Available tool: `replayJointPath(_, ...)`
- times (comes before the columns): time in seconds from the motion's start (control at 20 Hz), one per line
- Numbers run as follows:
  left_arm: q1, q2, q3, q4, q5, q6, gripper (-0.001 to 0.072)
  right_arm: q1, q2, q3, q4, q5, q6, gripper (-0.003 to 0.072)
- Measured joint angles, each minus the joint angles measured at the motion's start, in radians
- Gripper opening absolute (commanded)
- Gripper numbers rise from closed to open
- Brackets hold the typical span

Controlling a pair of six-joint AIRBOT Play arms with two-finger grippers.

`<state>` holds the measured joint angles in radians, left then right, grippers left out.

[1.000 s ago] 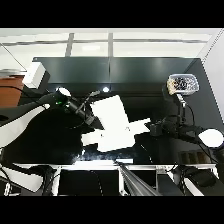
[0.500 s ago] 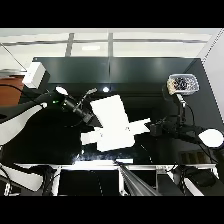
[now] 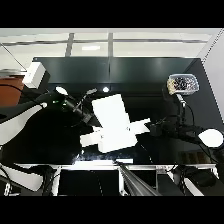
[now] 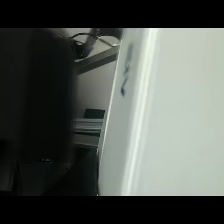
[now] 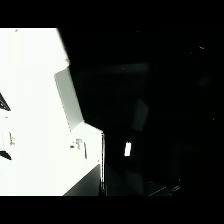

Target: Fold the box and place the chain.

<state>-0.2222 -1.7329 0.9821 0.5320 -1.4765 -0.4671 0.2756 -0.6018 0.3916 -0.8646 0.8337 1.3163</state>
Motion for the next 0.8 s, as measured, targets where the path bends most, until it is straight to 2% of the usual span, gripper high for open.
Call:
replayJointPath(0.05,-0.001,0.0,0.0,0.003,0.003,-0.001,0.0027,0.0,0.0,0.0,0.0,0.0,0.0,0.01)
replayJointPath(0.1,-0.003,0.0,0.0,0.008,0.004,-0.003,0.0027,0.0,0.0,0.0,0.0,0.0,0.002,0.0461)
replayJointPath(0.15,-0.005,0.0,0.0,0.014,0.014,-0.008,0.0027,0.0,0.0,0.0,-0.002,-0.002,0.004,0.0697)
replayJointPath(0.3,-0.008,0.0,0.0,0.007,0.005,-0.003,0.0024,-0.012,0.0,0.005,-0.034,0.002,0.019,0.0694)
replayJointPath(0.5,-0.025,0.022,0.001,0.001,0.001,0.031,0.0022,-0.101,0.0,0.069,-0.182,0.039,0.027,0.0693)
replayJointPath(0.65,-0.052,0.1,-0.005,0.01,0.034,0.072,0.0022,-0.175,0.0,0.133,-0.297,0.053,0.029,0.0693)
replayJointPath(0.8,-0.076,0.227,-0.051,-0.001,0.126,0.14,0.0024,-0.221,0.0,0.169,-0.407,0.052,0.03,0.0693)
